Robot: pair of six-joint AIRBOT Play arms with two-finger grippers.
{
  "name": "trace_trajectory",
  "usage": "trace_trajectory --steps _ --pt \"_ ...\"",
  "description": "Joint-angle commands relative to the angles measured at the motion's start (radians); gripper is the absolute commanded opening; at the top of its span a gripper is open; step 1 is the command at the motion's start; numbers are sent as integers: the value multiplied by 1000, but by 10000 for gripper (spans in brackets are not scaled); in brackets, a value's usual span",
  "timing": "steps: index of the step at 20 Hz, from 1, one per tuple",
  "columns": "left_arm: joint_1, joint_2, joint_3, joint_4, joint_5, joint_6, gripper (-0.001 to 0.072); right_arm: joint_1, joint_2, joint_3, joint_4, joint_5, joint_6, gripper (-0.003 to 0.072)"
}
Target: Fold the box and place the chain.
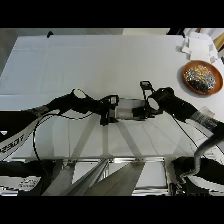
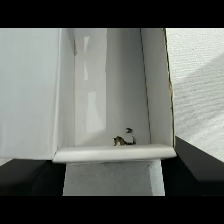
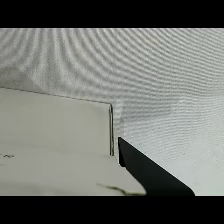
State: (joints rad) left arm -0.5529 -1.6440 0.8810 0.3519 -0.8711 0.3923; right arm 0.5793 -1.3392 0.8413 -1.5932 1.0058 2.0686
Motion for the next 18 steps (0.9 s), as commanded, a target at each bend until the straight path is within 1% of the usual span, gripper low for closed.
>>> trace_trajectory --steps 1,2,3,4,5,6,10,11,12,13,18 --pt "1 1 0 0 0 0 286 -1 -7 0 -3 -2 3 152" --pt "1 1 0 0 0 0 286 -1 -13 -1 1 0 3 133" --pt "1 1 0 0 0 0 286 -1 -18 -1 4 2 3 82" --pt "1 1 0 0 0 0 286 -1 -20 -1 3 2 3 75" --pt "1 1 0 0 0 0 286 -1 -20 -1 3 2 2 37" --pt "1 1 0 0 0 0 286 -1 -20 -1 3 2 0 16" --pt "1 1 0 0 0 0 286 -1 -23 -2 4 2 -1 19" --pt "1 1 0 0 0 0 286 -1 -24 -2 4 2 -1 39" --pt "1 1 0 0 0 0 286 -1 -26 -2 4 1 0 92" --pt "1 1 0 0 0 0 286 -1 -26 -2 4 -1 0 111" --pt "1 1 0 0 0 0 286 -1 -33 -2 3 -5 0 111"
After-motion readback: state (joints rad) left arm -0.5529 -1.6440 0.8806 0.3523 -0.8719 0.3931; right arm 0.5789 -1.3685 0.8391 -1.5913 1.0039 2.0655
